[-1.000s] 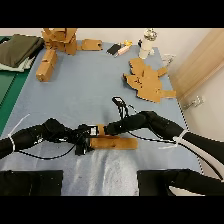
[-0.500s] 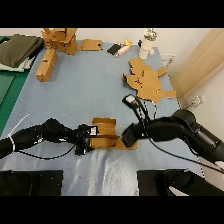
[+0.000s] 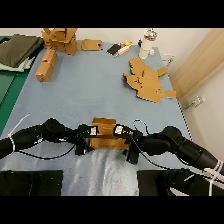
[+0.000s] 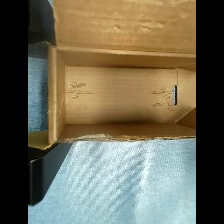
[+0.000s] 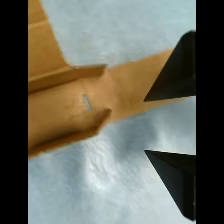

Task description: Fold the box.

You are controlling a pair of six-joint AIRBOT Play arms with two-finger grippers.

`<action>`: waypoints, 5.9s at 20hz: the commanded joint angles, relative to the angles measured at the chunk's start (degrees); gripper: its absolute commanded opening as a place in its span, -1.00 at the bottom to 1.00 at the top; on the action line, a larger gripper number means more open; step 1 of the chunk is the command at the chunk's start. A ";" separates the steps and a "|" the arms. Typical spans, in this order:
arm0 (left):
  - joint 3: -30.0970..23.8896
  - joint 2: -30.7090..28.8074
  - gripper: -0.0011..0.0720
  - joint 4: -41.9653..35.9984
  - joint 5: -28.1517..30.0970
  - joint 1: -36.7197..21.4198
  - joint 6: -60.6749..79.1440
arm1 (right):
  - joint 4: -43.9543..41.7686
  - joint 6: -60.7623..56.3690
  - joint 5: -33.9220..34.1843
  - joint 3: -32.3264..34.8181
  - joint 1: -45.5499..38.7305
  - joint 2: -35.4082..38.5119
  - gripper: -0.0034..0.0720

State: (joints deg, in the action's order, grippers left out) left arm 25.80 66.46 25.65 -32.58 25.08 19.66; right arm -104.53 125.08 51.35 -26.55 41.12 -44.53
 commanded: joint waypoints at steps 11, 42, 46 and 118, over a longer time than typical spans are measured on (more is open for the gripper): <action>-0.02 -0.02 0.43 0.00 0.00 -0.07 0.00 | 3.58 6.23 -16.11 -0.74 0.37 -8.35 0.30; -0.02 -0.02 0.43 0.00 0.00 -0.07 0.00 | -2.32 24.33 -13.42 -0.76 -0.33 -8.26 0.31; -0.02 0.00 0.43 0.00 0.02 -0.07 0.00 | -2.84 24.57 -13.51 -0.76 1.40 -8.26 -0.09; -0.02 -0.02 0.43 0.00 0.04 -0.07 0.00 | -21.03 -30.47 7.80 -0.15 -26.67 -11.76 -0.91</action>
State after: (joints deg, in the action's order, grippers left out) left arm 25.80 66.46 25.65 -32.58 25.08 19.66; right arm -124.18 93.97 61.32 -26.72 12.51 -55.61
